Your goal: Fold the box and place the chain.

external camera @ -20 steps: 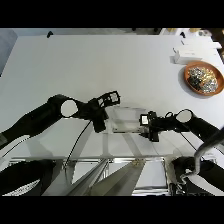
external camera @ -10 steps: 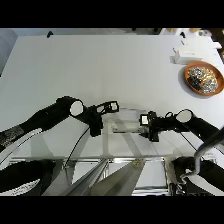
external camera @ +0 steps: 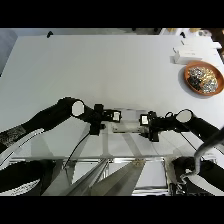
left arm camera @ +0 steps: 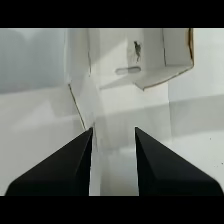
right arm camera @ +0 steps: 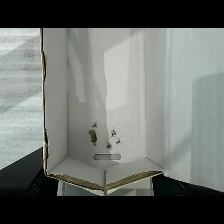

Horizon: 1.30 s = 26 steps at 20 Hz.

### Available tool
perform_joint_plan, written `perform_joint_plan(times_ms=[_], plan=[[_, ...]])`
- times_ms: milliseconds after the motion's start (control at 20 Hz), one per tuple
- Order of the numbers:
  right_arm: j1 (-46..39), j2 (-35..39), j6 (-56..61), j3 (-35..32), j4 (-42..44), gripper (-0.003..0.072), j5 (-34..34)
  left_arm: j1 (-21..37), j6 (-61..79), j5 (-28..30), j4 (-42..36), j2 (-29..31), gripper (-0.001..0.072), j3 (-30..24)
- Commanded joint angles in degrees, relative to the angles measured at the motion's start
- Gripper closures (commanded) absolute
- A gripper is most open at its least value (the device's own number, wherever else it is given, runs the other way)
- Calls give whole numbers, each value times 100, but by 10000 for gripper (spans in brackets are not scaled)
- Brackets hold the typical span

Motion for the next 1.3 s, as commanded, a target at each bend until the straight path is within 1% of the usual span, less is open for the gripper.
perform_joint_plan(times_ms=[0,100,200,400,500,650,800,850,900,950,1100,1250], plan=[[-2,4,0,-2,2,280,0,-107,170,179,-184,-37,421,-2],[-2,4,0,-2,2,280,0,-175,17,57,-240,-59,422,-2],[-2,4,0,-2,2,280,0,-264,-22,-61,-245,-63,440,-2],[-2,4,0,-2,2,280,0,-433,-15,-94,-553,-63,440,-2],[-2,4,0,-2,2,280,0,-461,-17,55,-540,-63,441,-2],[-2,4,0,0,2,280,0,-463,-22,463,-610,-66,441,-2],[-2,4,0,-2,2,280,0,-481,-22,614,-800,-66,443,-2],[-2,4,0,-2,2,280,0,-501,-22,647,-800,-68,469,-2],[-2,4,0,-2,2,280,0,-529,-20,678,-824,-81,533,-2],[-2,4,0,-2,2,280,0,-564,-20,708,-866,-109,563,-2],[-2,4,0,-2,2,280,0,-691,-20,800,-1121,-278,560,-2],[-2,4,0,-2,2,280,0,-761,-22,804,-1139,-387,552,-2]])
